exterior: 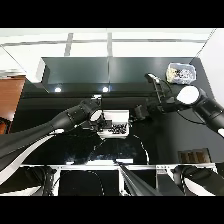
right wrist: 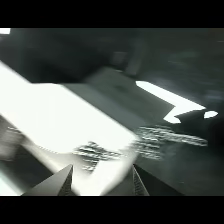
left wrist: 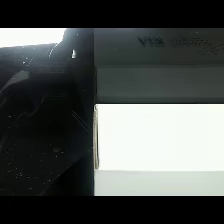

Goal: Fold the box and place the chain.

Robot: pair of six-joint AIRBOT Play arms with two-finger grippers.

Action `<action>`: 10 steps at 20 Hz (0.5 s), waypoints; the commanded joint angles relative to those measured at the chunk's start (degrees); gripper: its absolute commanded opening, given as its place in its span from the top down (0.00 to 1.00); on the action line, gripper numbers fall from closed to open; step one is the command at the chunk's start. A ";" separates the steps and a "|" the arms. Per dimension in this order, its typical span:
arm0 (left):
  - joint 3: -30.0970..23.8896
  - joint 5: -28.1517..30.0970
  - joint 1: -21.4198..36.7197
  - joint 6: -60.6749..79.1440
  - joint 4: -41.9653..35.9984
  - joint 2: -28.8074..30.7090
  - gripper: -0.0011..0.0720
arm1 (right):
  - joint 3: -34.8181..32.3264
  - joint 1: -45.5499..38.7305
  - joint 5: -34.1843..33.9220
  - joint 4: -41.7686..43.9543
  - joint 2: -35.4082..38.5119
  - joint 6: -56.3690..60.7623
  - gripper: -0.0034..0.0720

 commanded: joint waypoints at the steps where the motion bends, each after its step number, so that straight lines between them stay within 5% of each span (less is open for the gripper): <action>1: 0.07 -0.07 0.04 0.00 0.00 -0.04 0.95 | -8.13 -2.99 -5.40 -2.69 1.29 -18.08 0.37; 2: 0.07 -0.15 0.04 0.00 0.00 -0.04 0.95 | -11.17 -1.92 -9.60 -1.77 1.29 -23.91 0.12; 3: 0.07 -0.20 0.04 0.00 0.00 -0.04 0.95 | -13.55 -0.22 -14.49 -1.90 1.27 -29.99 0.00; 6: 0.07 -0.13 0.04 0.00 0.00 -0.04 0.95 | -17.03 4.57 -24.52 -2.43 0.66 -55.08 0.00; 10: 0.07 -0.02 0.04 0.00 0.00 -0.04 0.95 | -16.96 3.54 -23.47 11.52 -4.81 -79.17 0.00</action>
